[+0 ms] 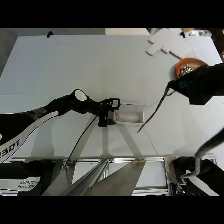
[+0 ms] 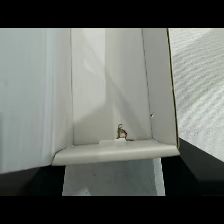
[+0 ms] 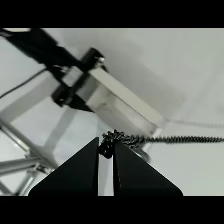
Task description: Fold the box and place the chain.
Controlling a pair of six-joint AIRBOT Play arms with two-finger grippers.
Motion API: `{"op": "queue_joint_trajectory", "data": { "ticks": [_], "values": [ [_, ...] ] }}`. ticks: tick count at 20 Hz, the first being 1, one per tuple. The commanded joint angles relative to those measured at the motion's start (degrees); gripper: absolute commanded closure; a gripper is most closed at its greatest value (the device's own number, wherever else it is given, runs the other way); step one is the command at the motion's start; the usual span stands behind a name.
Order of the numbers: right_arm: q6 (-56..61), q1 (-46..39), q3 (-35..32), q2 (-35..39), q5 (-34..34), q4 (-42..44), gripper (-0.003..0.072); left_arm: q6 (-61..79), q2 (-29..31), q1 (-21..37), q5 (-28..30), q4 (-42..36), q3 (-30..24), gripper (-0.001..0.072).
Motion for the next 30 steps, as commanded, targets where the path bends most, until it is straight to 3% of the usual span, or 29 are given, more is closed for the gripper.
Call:
{"op": "queue_joint_trajectory", "data": {
  "ticks": [1,5,14,21,30],
  "values": [
    [2.45,8.98,-0.02,0.22,-7.17,-0.04,0.0674,0.02,-0.02,-0.02,0.00,0.00,-0.02,0.0701],
    [5.88,13.03,-0.02,0.22,-12.41,-6.34,0.0674,0.02,-0.02,-0.02,0.00,0.02,-0.02,0.0701],
    [6.93,13.03,-2.14,-0.37,-9.29,-9.07,0.0674,0.02,-0.02,-0.02,0.00,0.02,-0.02,0.0701],
    [6.71,13.03,-19.32,-0.79,-18.88,-8.70,0.0674,0.02,-0.02,-0.02,0.00,0.00,-0.02,0.0701],
    [6.45,13.03,-36.41,-0.79,-25.42,-3.91,0.0673,0.02,-0.02,-0.02,0.00,0.02,-0.02,0.0701]
  ]
}}
